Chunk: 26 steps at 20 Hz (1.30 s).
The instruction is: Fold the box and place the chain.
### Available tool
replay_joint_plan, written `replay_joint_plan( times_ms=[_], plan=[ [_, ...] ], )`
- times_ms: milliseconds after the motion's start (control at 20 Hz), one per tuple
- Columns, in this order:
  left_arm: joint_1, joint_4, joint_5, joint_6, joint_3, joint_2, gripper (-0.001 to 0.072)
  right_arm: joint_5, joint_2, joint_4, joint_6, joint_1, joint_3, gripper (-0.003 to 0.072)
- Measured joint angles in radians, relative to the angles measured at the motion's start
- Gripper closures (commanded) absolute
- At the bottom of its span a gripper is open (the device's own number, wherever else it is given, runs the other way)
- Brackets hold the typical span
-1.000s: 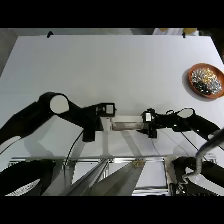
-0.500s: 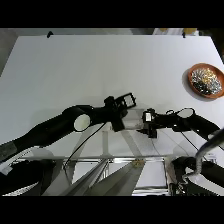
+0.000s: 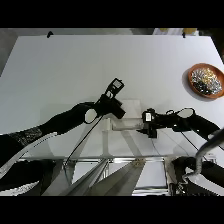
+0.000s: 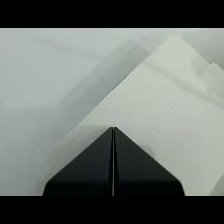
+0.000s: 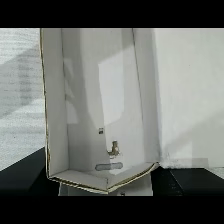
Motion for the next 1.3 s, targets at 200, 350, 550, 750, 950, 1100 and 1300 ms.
replay_joint_plan(
  times_ms=[200,350,550,750,950,1100,1300],
  plan=[
    [0.022,0.031,-0.159,0.127,0.023,0.099,0.0705,0.0,0.0,0.0,0.0,0.0,0.0,0.0391],
    [0.021,0.083,-0.351,0.218,0.061,0.154,0.0705,0.0,0.0,0.0,0.0,0.0,0.0,0.0391],
    [-0.002,0.117,-0.55,0.315,0.083,0.135,0.0708,0.0,0.0,0.0,0.0,0.0,0.0,0.0391],
    [-0.005,0.128,-0.63,0.35,0.084,0.1,0.0707,0.0,0.0,0.0,0.0,0.0,0.0,0.0391],
    [0.031,0.134,-0.663,0.364,0.037,0.114,0.0707,0.0,0.0,0.0,0.0,0.0,0.0,0.0391],
    [0.077,0.134,-0.669,0.406,-0.031,0.143,0.0702,0.0,0.0,0.0,0.0,0.0,0.0,0.0391],
    [0.122,0.103,-0.657,0.569,-0.093,0.16,0.0618,0.0,0.0,0.0,0.0,0.0,0.0,0.0391]
  ],
)
